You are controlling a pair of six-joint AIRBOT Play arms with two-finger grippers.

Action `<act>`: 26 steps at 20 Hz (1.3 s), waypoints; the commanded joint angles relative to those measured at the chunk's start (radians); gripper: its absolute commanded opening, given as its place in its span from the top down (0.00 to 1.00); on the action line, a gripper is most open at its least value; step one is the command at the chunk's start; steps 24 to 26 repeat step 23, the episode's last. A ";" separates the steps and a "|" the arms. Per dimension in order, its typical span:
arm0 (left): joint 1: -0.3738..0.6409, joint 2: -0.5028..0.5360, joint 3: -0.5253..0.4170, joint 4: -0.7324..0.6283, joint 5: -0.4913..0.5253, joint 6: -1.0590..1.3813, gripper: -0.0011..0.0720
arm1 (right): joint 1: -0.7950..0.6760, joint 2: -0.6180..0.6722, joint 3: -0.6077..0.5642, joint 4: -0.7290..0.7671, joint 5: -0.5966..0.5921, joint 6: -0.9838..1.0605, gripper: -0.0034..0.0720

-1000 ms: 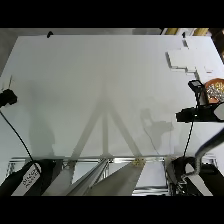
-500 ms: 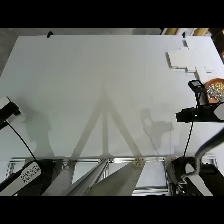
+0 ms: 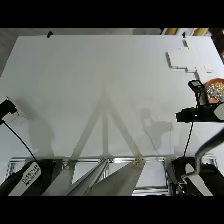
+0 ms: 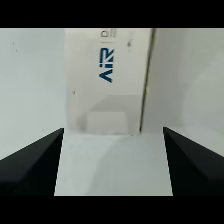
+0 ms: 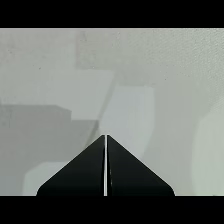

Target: Fold the box and place the chain.

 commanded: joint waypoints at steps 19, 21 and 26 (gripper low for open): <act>-0.335 0.286 -0.001 -0.018 -0.163 0.176 0.04 | 0.000 0.001 0.001 0.000 0.000 0.000 0.93; -0.339 0.286 -0.001 -0.018 -0.153 0.176 0.04 | 0.000 0.001 0.001 0.000 0.000 0.000 0.93; -0.339 0.286 -0.002 -0.019 -0.146 0.176 0.04 | 0.000 0.001 0.002 0.000 0.000 0.000 0.93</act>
